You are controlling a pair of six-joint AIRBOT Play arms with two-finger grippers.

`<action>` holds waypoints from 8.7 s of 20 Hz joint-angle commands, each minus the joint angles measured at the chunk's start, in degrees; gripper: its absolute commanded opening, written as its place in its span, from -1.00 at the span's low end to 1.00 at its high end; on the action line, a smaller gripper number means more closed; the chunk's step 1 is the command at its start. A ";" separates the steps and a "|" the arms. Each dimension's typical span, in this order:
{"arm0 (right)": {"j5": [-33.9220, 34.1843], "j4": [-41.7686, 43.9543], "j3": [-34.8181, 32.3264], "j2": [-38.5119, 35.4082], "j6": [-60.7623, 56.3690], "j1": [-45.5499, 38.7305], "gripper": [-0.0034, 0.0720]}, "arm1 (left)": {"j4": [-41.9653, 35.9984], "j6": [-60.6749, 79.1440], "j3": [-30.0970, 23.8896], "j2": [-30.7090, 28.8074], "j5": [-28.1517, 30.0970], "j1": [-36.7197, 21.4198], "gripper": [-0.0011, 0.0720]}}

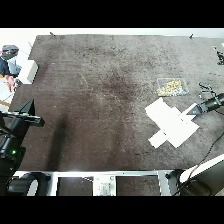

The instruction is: Fold the box and place the chain.

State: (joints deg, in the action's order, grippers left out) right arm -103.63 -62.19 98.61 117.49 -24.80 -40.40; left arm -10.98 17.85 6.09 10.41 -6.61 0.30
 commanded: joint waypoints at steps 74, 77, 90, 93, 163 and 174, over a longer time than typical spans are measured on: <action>80.21 63.67 -54.71 -34.80 8.07 57.18 -0.88 | 36.68 -47.01 88.26 100.83 -66.97 0.02 0.66; 79.84 64.04 -54.71 -34.80 8.55 57.13 -0.88 | 36.28 -47.91 90.58 104.02 -72.24 0.37 0.66; 79.21 69.96 -54.71 -34.80 13.27 57.11 -0.88 | 39.23 -48.94 92.74 107.65 -70.10 4.13 0.66; 79.21 69.94 -54.71 -34.80 13.27 57.11 -0.88 | 44.11 -51.01 97.11 107.65 -70.03 4.13 0.66; 60.43 56.43 -53.62 -34.62 35.95 41.68 0.10 | 38.47 -3.80 100.02 115.95 -67.84 7.10 -0.94; 67.34 53.68 -51.01 -34.58 58.12 51.36 0.53 | 40.96 -3.87 100.02 115.95 -67.89 7.10 -0.94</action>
State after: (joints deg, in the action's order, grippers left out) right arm -36.56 -5.93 46.04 82.85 29.56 9.02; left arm 29.26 14.00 106.13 126.32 -74.52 7.38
